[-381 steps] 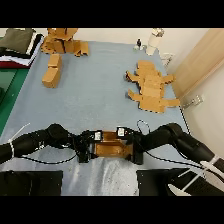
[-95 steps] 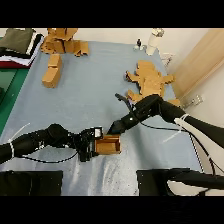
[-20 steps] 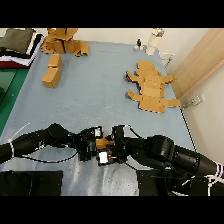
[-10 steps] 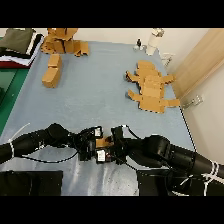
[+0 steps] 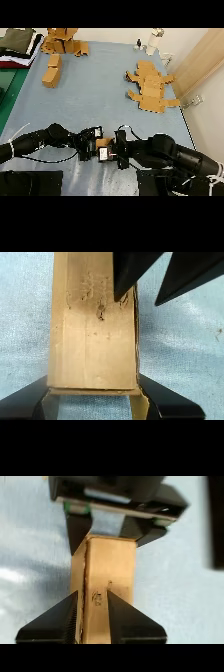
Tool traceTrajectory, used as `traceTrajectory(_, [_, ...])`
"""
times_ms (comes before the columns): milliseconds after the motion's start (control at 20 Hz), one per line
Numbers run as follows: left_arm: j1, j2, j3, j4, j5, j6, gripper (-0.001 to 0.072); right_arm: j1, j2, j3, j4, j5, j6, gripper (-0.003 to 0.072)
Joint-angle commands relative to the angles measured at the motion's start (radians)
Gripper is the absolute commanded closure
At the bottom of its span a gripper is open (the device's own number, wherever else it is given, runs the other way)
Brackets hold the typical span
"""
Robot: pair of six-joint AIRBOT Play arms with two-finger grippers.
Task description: Fold the box.
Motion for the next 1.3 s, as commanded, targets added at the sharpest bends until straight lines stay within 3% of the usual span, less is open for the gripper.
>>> traceTrajectory(0, [0.000, 0.000, 0.000, 0.000, 0.000, 0.000, 0.0260, 0.001, 0.103, 0.037, 0.032, -0.061, 0.229, 0.0413])
traceTrajectory(50, [0.000, 0.000, 0.000, 0.000, 0.000, 0.000, 0.0260, 0.000, 0.148, 0.040, 0.061, -0.076, 0.407, 0.0462])
traceTrajectory(100, [0.000, 0.000, 0.000, 0.000, 0.000, 0.000, 0.0260, -0.003, 0.178, 0.034, 0.090, -0.084, 0.616, 0.0684])
traceTrajectory(200, [0.000, 0.000, 0.000, 0.000, 0.000, 0.000, 0.0260, -0.024, 0.196, -0.016, 0.154, -0.116, 0.991, 0.0687])
traceTrajectory(300, [0.000, 0.000, 0.000, 0.000, 0.000, 0.000, 0.0260, -0.048, 0.195, -0.119, 0.284, -0.071, 1.121, 0.0687])
traceTrajectory(500, [0.000, 0.000, 0.000, 0.000, 0.000, 0.000, 0.0260, -0.052, 0.188, -0.322, 0.517, 0.435, 1.216, 0.0687])
traceTrajectory(600, [0.000, 0.000, 0.000, 0.000, 0.000, 0.000, 0.0260, -0.052, 0.164, -0.328, 0.515, 0.551, 1.266, 0.0686])
traceTrajectory(1000, [0.000, 0.000, 0.000, 0.000, 0.000, 0.000, 0.0260, -0.049, 0.046, -0.328, 0.509, 0.565, 1.276, 0.0687])
traceTrajectory(1250, [0.000, 0.000, 0.000, 0.000, 0.000, 0.000, 0.0260, -0.030, 0.037, -0.328, 0.509, 0.564, 1.276, 0.0687])
